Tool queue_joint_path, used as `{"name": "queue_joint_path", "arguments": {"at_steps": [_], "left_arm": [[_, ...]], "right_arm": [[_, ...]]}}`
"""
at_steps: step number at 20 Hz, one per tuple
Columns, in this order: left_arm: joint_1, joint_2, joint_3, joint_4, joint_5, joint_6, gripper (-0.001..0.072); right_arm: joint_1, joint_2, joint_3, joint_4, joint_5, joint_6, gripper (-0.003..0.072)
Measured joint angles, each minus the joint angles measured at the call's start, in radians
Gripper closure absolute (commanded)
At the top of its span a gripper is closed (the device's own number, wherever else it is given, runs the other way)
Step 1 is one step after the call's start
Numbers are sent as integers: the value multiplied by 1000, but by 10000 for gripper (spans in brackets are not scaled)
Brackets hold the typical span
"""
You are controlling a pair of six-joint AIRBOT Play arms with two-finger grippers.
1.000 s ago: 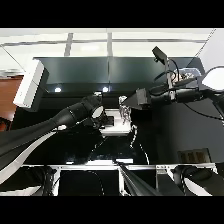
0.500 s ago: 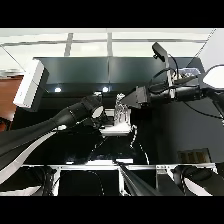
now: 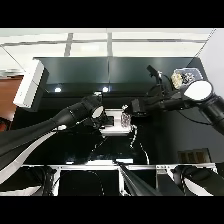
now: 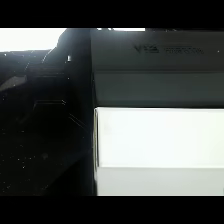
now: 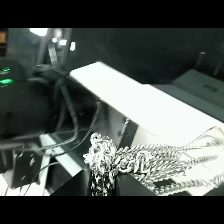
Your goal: Fold the box and place the chain.
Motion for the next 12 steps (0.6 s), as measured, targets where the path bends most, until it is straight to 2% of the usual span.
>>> {"name": "queue_joint_path", "arguments": {"at_steps": [4, 5, 6, 7, 12], "left_arm": [[0, 0, 0, 0, 0, 0, 680], [0, 0, 0, 0, 0, 0, 680], [0, 0, 0, 0, 0, 0, 680], [0, 0, 0, 0, 0, 0, 680], [0, 0, 0, 0, 0, 0, 680]], "right_arm": [[44, -37, -19, -23, -79, 4, 671], [48, -45, -22, -37, -90, 10, 609], [53, -51, -23, -53, -96, 22, 384], [55, -55, -24, -66, -102, 27, 360], [19, -51, -26, -126, -42, 37, 360]]}}
